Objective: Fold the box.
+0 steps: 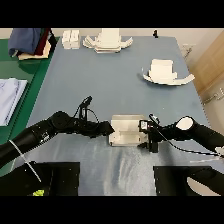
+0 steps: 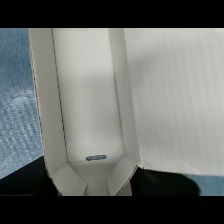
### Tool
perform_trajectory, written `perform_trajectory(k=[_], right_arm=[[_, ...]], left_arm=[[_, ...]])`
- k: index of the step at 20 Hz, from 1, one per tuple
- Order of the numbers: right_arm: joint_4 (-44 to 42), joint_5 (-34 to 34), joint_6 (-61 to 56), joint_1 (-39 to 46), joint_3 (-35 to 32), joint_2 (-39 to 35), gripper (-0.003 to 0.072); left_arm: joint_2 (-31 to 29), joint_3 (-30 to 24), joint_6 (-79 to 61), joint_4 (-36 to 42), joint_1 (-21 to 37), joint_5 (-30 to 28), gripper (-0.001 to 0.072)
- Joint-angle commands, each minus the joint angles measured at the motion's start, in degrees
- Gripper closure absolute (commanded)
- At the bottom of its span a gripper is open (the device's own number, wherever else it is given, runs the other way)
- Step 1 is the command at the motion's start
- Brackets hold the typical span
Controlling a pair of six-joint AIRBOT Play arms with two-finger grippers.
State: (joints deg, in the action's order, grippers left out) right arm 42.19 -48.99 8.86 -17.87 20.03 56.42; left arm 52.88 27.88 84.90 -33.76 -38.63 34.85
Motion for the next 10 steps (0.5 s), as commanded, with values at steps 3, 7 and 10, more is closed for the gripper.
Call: perform_trajectory(k=[3, 7, 10], right_arm=[[0.0, -0.02, -0.02, -0.02, 0.07, -0.07, 0.0169], [0.0, 0.0, -0.02, -0.04, 0.07, -0.07, 0.017], [0.0, -0.02, -0.02, -0.04, 0.07, -0.07, 0.0169]], left_arm=[[1.92, 0.48, 1.7, -0.02, -1.18, -0.09, 0.0171], [7.54, 5.99, 11.8, -8.2, -7.54, -0.37, 0.0172], [11.32, 9.38, 24.83, -18.78, -12.13, -0.09, 0.0173]])
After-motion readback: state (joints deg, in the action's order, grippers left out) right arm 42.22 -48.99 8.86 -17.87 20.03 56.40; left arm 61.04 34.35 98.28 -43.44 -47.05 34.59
